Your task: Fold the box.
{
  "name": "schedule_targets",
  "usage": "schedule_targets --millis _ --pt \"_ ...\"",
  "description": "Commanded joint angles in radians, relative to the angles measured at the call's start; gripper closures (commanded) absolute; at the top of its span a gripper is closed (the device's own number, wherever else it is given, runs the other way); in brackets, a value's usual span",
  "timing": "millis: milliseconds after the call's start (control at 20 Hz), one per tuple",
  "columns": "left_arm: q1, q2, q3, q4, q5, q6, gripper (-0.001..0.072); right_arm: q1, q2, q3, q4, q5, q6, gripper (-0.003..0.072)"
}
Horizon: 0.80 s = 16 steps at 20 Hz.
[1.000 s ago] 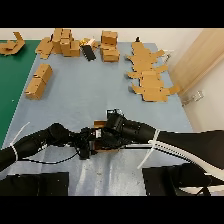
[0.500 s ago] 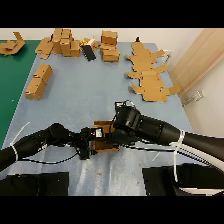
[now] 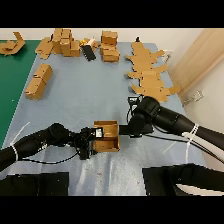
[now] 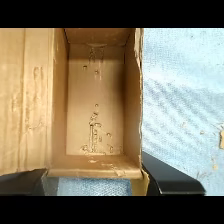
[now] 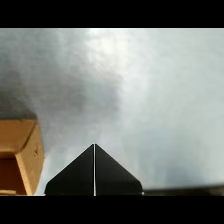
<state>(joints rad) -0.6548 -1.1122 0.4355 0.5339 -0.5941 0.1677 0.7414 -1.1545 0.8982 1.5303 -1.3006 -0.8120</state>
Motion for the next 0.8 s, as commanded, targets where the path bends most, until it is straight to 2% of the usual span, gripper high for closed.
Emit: schedule_targets --millis 0,50,100,150,300,450,750 --pt "0.0 0.0 0.0 0.0 0.0 0.0 0.0192 -0.3 -0.001 -0.082 0.523 0.29 -0.657 0.0685" --pt "0.0 0.0 0.0 0.0 0.0 0.0 0.0192 -0.39 -0.023 -0.079 0.747 0.28 -0.929 0.0685" --pt "0.0 0.0 0.0 0.0 0.0 0.0 0.0192 -0.463 -0.048 -0.072 0.911 0.245 -1.144 0.0685" --pt "0.0 0.0 0.0 0.0 0.0 0.0 0.0192 -0.52 -0.084 -0.056 1.005 0.206 -1.295 0.0685" --pt "0.0 0.0 0.0 0.0 0.0 0.0 0.0192 -0.571 -0.225 0.027 1.046 0.093 -1.478 0.0685" --pt "0.0 0.0 0.0 0.0 0.0 0.0 0.0192 -0.549 -0.367 0.124 1.191 -0.099 -1.619 0.0685" --pt "0.0 0.0 0.0 0.0 0.0 0.0 0.0192 -0.45 -0.383 0.135 1.143 -0.106 -1.695 0.0682"
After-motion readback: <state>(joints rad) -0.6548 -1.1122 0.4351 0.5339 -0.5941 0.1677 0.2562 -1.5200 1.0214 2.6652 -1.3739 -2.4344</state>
